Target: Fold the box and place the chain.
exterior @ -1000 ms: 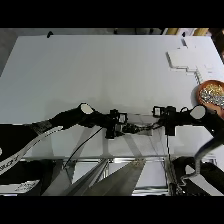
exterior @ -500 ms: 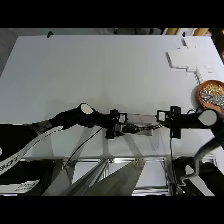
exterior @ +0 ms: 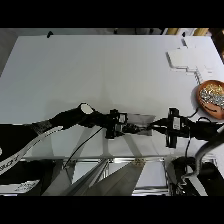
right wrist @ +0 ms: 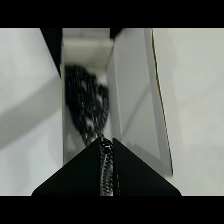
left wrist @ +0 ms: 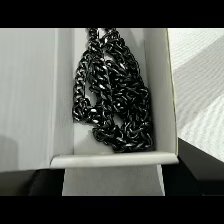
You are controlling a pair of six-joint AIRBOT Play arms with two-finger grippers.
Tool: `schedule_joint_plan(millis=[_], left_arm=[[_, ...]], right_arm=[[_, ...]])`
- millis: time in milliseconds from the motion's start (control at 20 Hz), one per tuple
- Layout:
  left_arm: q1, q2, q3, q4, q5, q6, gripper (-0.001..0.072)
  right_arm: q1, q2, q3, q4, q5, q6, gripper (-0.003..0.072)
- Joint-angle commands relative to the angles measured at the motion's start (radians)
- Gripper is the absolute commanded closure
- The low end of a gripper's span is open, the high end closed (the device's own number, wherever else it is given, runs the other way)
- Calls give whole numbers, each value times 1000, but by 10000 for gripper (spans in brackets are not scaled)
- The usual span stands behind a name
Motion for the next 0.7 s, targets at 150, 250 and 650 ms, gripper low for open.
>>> schedule_joint_plan(millis=[150,250,650], left_arm=[[1,0,0,0,0,0,364],[1,0,0,0,0,0,364],[1,0,0,0,0,0,364]], right_arm=[[226,-2,-3,116,-235,5,672],[298,-45,-3,116,-315,5,672],[357,-264,-3,116,-385,4,671]])
